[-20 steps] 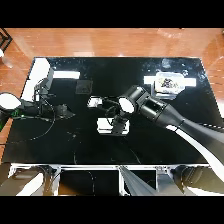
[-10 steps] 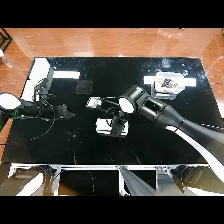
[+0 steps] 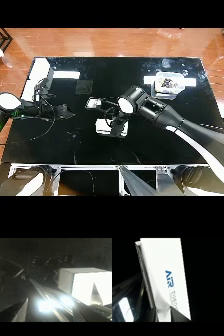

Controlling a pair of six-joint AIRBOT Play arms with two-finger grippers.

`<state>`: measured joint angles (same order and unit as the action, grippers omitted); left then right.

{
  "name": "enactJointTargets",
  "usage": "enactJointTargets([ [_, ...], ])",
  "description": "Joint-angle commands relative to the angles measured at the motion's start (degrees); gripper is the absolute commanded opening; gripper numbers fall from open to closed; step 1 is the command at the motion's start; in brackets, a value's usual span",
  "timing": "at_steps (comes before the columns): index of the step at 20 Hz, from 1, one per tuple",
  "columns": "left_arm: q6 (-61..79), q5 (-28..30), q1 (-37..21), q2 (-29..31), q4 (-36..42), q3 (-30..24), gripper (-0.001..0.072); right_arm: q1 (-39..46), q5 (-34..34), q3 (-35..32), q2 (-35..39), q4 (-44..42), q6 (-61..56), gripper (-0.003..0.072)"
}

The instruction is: Fold the box and place the chain.

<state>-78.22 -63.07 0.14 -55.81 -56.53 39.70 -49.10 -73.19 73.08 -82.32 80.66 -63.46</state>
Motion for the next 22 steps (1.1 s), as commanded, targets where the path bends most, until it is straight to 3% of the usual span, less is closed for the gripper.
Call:
enactJointTargets([
  [1, 0.07, 0.02, -0.04, -0.02, -0.02, -0.02, 0.0635, -0.07, -0.04, -0.04, -0.39, -0.07, 0.0, 0.0211],
  [4, 0.04, 0.02, -0.04, -0.02, -0.02, -0.02, 0.0635, -0.07, -0.09, -0.04, -0.48, -0.2, -0.02, 0.0216],
  [5, 0.07, 0.02, -0.04, -0.02, -0.02, -0.02, 0.0635, -0.07, -0.04, -0.04, -0.48, -0.22, -0.04, 0.0332],
  [22, 0.17, 0.02, -0.02, -0.02, 0.0, -0.02, 0.0635, -0.04, -1.05, -2.14, -1.07, -3.72, -0.63, 0.034],
])
